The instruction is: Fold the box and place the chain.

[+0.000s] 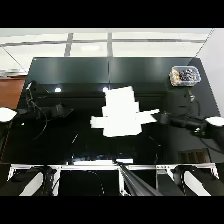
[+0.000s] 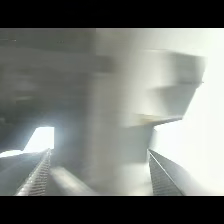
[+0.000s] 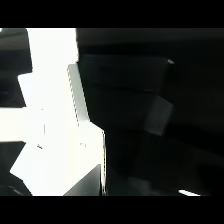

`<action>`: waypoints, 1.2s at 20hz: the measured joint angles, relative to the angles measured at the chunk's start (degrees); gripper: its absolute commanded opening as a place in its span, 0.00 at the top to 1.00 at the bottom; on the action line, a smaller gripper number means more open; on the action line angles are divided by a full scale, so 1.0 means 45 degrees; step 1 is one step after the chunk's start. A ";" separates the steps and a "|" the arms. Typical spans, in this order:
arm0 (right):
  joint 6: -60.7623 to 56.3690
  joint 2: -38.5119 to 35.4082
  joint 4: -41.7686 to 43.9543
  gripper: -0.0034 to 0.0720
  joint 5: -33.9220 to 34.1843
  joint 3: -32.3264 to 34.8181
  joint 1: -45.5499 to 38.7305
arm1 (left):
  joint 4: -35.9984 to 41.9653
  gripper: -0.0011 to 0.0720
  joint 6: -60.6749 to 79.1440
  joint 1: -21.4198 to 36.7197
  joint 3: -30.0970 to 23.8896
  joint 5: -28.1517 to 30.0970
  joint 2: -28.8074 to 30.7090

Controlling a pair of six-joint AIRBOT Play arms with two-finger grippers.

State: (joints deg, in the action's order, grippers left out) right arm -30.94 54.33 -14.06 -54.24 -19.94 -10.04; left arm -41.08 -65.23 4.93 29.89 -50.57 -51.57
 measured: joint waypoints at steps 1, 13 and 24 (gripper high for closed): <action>0.0189 -0.0097 0.0573 0.94 0.0593 0.0316 0.0865 | 0.1035 0.02 0.0733 -0.0087 0.0034 -0.0063 -0.0534; 0.0729 -0.0330 0.2312 0.94 0.3041 0.1078 0.4833 | 0.3308 0.02 0.4041 -0.2569 0.3653 -0.3701 -0.7859; 0.0685 -0.0330 0.2365 0.26 0.3177 0.1088 0.4949 | 0.2652 0.95 0.6999 -0.2895 0.4507 -0.6591 -0.9190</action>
State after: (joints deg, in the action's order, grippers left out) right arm -27.86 52.84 -3.42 -39.94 -15.05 12.23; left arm -29.15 -33.74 -8.10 50.17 -80.23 -92.92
